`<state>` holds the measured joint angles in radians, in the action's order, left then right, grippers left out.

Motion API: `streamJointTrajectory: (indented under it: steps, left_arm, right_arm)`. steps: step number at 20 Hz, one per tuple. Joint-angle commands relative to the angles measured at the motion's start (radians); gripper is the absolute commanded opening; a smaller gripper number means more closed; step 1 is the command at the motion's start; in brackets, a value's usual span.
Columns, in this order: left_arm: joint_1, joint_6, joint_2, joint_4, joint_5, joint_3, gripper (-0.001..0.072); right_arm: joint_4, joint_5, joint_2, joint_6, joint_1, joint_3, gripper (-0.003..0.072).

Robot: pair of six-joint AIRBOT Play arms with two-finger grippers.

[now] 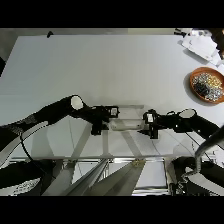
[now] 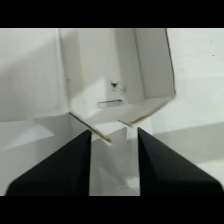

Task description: Fold the box and place the chain.

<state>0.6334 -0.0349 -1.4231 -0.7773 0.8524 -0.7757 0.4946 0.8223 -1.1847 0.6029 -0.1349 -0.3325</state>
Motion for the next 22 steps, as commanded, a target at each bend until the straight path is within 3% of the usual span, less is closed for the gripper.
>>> streamJointTrajectory:
  steps: [1, 10, 12, 22]
  left_arm:
    - [0.022, 0.010, 0.000, 0.006, -0.059, 0.001, 0.0255]
    - [0.074, 0.009, 0.000, 0.037, -0.104, 0.001, 0.0249]
    - [0.079, 0.010, 0.000, 0.043, -0.109, 0.001, 0.0133]
    - [0.138, 0.010, -0.001, 0.092, -0.176, 0.001, 0.0136]
  right_arm:
    - [0.000, 0.001, 0.000, 0.000, 0.000, -0.001, 0.0438]
    - [0.000, 0.001, 0.000, 0.000, 0.000, -0.001, 0.0438]
    - [0.000, 0.001, 0.000, 0.000, 0.000, -0.001, 0.0438]
    - [0.000, 0.001, 0.000, 0.000, 0.000, -0.001, 0.0438]
